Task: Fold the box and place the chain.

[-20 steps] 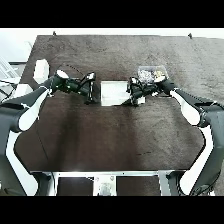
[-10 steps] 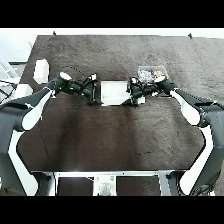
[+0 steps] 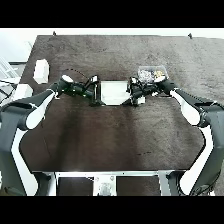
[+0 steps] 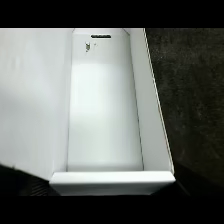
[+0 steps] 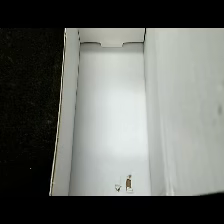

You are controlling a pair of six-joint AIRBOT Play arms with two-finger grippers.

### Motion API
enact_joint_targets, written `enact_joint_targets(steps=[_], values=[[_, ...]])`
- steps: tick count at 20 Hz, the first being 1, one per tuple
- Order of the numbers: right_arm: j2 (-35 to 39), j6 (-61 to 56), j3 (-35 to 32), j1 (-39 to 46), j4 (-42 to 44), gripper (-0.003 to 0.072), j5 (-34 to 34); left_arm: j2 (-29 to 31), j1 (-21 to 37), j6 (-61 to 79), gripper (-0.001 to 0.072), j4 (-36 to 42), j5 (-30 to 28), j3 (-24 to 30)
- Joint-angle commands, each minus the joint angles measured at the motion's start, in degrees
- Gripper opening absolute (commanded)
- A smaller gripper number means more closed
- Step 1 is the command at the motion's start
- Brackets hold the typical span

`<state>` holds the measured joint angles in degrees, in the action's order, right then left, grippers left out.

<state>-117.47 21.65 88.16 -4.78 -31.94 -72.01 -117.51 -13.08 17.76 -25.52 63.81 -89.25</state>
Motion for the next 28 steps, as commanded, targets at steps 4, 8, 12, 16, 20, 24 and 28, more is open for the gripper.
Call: enact_joint_targets(steps=[4,8,12,16,20,24,28], values=[[0.04,0.02,-0.02,-0.02,-0.02,0.0435,-0.04,-0.66,0.02,1.90,0.0710,0.81,-1.31,-0.04],[0.04,0.02,-0.02,-0.02,0.00,0.0435,-0.04,-1.33,0.02,2.93,0.0709,1.60,-1.18,-0.07],[0.04,0.02,-0.02,-0.02,-0.02,0.0435,-0.04,-1.33,0.02,3.74,0.0709,3.02,-0.76,-0.07],[0.04,0.02,-0.02,-0.02,-0.02,0.0435,-0.04,-1.36,-0.11,3.78,0.0709,3.69,-0.42,-0.07],[0.04,0.02,-0.02,-0.02,-0.02,0.0435,-0.04,-1.38,-0.35,3.76,0.0705,3.67,-0.74,-0.07],[0.04,0.02,-0.02,-0.02,0.00,0.0435,-0.04,-1.44,-0.70,3.74,0.0700,3.32,-1.46,-0.07],[0.04,0.02,-0.02,-0.02,0.00,0.0435,-0.07,-1.49,-0.70,3.67,0.0590,1.81,-1.86,-0.04]])
